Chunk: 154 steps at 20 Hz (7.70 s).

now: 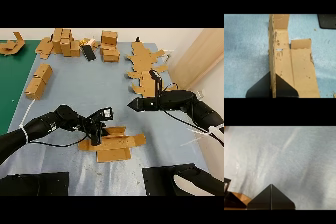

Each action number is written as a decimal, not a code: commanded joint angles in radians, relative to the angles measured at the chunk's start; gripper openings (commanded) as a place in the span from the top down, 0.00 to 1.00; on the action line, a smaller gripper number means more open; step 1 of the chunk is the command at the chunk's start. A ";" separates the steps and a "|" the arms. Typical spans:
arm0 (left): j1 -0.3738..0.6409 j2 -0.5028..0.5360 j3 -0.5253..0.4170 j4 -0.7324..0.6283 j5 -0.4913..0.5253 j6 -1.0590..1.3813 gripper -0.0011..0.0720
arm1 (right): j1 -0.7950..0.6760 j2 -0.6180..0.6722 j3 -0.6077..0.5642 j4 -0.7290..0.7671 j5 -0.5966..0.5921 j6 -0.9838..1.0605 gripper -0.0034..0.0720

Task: Fold the box.

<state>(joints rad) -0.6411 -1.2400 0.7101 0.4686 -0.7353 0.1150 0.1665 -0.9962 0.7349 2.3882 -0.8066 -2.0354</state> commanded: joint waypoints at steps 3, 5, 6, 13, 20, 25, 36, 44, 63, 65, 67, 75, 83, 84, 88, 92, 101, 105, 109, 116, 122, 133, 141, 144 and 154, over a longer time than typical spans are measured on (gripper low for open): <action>0.000 0.000 0.000 0.002 0.002 0.000 0.97 | 0.000 0.143 0.000 -0.241 -0.120 0.098 0.95; 0.000 0.000 -0.001 0.002 0.002 0.000 0.97 | 0.024 0.253 -0.018 -0.357 -0.138 0.134 0.95; -0.001 0.000 -0.001 0.002 0.002 0.000 0.97 | 0.053 0.305 -0.036 -0.400 -0.162 0.129 0.95; -0.001 0.000 -0.001 0.002 0.002 0.000 0.97 | 0.513 0.618 -0.368 -0.500 -0.166 0.124 0.95; -0.001 0.000 -0.001 0.002 0.002 0.000 0.97 | 0.871 0.372 -0.399 -0.764 -0.041 -0.082 0.33; -0.001 0.000 -0.001 0.002 0.002 0.000 0.97 | 0.877 0.194 -0.397 -0.923 0.120 -0.088 0.33; -0.001 0.000 0.000 0.002 0.002 0.000 0.97 | 0.899 0.206 -0.397 -0.914 0.169 -0.085 0.33; -0.001 0.000 -0.001 0.002 0.002 0.000 0.97 | 0.920 0.319 -0.397 -0.970 0.111 -0.011 0.33; 0.000 0.000 0.008 -0.001 0.011 -0.009 0.97 | 0.918 0.316 -0.397 -1.048 0.241 0.163 0.33; 0.001 0.000 0.024 -0.001 0.027 -0.071 0.97 | 0.918 0.316 -0.397 -1.046 0.240 0.165 0.33; 0.001 0.000 0.034 0.001 0.030 -0.080 0.97 | 0.918 0.316 -0.397 -1.046 0.240 0.178 0.33; 0.000 -0.001 0.034 0.003 0.007 -0.078 0.97 | 0.918 0.316 -0.397 -1.048 0.240 0.178 0.33; 0.000 -0.001 0.035 0.003 0.037 -0.079 0.97 | 0.918 0.316 -0.397 -1.069 0.229 0.178 0.33; 0.000 0.000 0.035 0.002 0.036 -0.079 0.97 | 0.917 0.316 -0.397 -1.078 0.215 0.179 0.33; -0.001 0.000 0.035 0.002 0.037 -0.079 0.97 | 0.904 0.316 -0.397 -1.156 0.180 0.327 0.33; -0.001 0.000 0.035 0.002 0.037 -0.079 0.97 | 0.905 0.317 -0.389 -1.176 0.178 0.335 0.33; -0.001 0.000 0.035 0.002 0.036 -0.079 0.97 | 0.905 0.318 -0.358 -1.177 0.143 0.334 0.33; -0.001 0.000 0.035 0.002 0.037 -0.079 0.97 | 0.905 0.318 -0.358 -1.177 0.142 0.334 0.33; -0.001 0.000 0.035 0.002 0.037 -0.079 0.97 | 0.905 0.318 -0.358 -1.177 0.143 0.334 0.33; -0.001 0.000 0.035 -0.001 0.045 -0.079 0.97 | 0.905 0.318 -0.358 -1.177 0.143 0.334 0.33; -0.002 -0.001 0.035 0.000 -0.033 -0.078 0.97 | 0.905 0.317 -0.358 -1.177 0.143 0.334 0.33; -0.001 -0.001 0.035 0.003 -0.031 -0.071 0.97 | 0.905 0.317 -0.358 -1.177 0.143 0.334 0.33; -0.001 0.000 0.035 0.001 -0.032 -0.071 0.97 | 0.905 0.317 -0.358 -1.176 0.144 0.335 0.32; -0.001 -0.001 0.035 0.001 -0.032 -0.071 0.97 | 0.905 0.317 -0.358 -1.168 0.143 0.367 0.24; -0.001 0.000 0.035 0.000 -0.032 -0.071 0.97 | 0.904 0.319 -0.357 -1.140 0.091 0.446 0.01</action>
<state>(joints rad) -0.6422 -1.2404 0.7441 0.4690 -0.7673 0.0441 1.0714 -0.6785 0.3763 1.2514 -0.7052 -1.6142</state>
